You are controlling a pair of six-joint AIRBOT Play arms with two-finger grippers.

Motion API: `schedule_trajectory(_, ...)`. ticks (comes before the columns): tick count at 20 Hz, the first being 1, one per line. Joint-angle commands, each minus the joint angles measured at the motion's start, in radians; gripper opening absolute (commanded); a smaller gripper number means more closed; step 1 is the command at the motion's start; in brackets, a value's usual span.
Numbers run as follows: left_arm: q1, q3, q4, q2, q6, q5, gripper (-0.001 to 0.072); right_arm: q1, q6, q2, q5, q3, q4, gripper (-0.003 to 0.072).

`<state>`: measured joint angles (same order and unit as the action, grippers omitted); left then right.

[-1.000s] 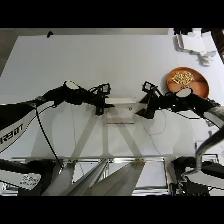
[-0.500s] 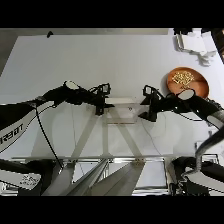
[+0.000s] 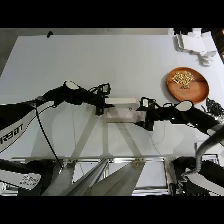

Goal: Fold the box and place the chain.

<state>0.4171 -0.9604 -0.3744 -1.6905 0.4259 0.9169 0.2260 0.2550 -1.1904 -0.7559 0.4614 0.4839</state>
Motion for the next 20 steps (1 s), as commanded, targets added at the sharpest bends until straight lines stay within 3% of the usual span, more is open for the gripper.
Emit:
schedule_trajectory(1, 0.000, 0.000, 0.000, 0.000, 0.000, -0.001, 0.0008, 0.023, -0.195, 0.004, 0.092, -0.006, -0.035, 0.0720)
schedule_trajectory(4, 0.000, 0.000, 0.000, 0.000, 0.000, -0.001, 0.0008, 0.023, -0.315, 0.004, 0.094, -0.006, 0.051, 0.0720)
schedule_trajectory(9, 0.000, 0.000, 0.000, 0.000, 0.000, 0.000, 0.0008, 0.023, -0.318, 0.005, 0.128, 0.007, 0.063, 0.0720)
schedule_trajectory(16, 0.000, 0.000, 0.000, 0.000, 0.000, 0.000, 0.0008, 0.023, 0.124, -0.003, 0.114, 0.023, -0.104, 0.0694)
schedule_trajectory(20, 0.000, 0.000, 0.000, 0.000, 0.000, -0.001, 0.0008, 0.023, 0.203, -0.031, 0.095, 0.024, -0.152, 0.0685)
